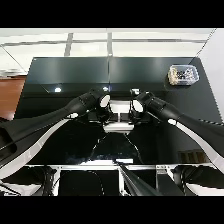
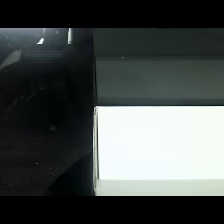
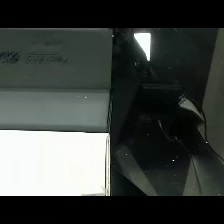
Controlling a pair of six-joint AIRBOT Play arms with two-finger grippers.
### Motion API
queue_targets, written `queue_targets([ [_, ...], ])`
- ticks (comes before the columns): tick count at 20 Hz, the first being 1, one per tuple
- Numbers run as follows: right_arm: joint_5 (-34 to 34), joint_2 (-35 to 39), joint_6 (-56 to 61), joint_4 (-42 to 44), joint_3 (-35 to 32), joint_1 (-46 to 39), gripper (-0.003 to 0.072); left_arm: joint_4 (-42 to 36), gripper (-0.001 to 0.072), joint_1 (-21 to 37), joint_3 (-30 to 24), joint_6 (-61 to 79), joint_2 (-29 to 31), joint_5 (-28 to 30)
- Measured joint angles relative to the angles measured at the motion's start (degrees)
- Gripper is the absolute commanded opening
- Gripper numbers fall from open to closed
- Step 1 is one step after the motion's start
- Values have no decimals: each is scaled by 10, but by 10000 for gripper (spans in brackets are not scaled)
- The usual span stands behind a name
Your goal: Fold the box and place the chain.
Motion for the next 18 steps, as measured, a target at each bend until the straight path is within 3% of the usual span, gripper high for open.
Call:
queue_targets([
  [2,0,0,-2,-1,0,0,21,0,28,0,0,0,0,0],
  [4,3,2,-5,-3,-1,0,324,0,28,0,0,0,0,0],
  [8,22,30,-41,-2,10,-4,329,0,27,0,0,0,0,-2],
  [11,68,90,-97,-12,37,-15,328,0,27,0,0,0,0,-2],
  [15,80,188,-134,-135,61,-50,342,0,27,0,0,0,0,-2],
  [16,68,203,-138,-183,64,-69,630,0,27,0,0,0,0,-2],
  [17,53,210,-141,-221,65,-93,715,0,27,0,0,0,0,-2],
  [18,32,210,-146,-248,66,-125,714,0,27,0,0,0,0,-2],
])
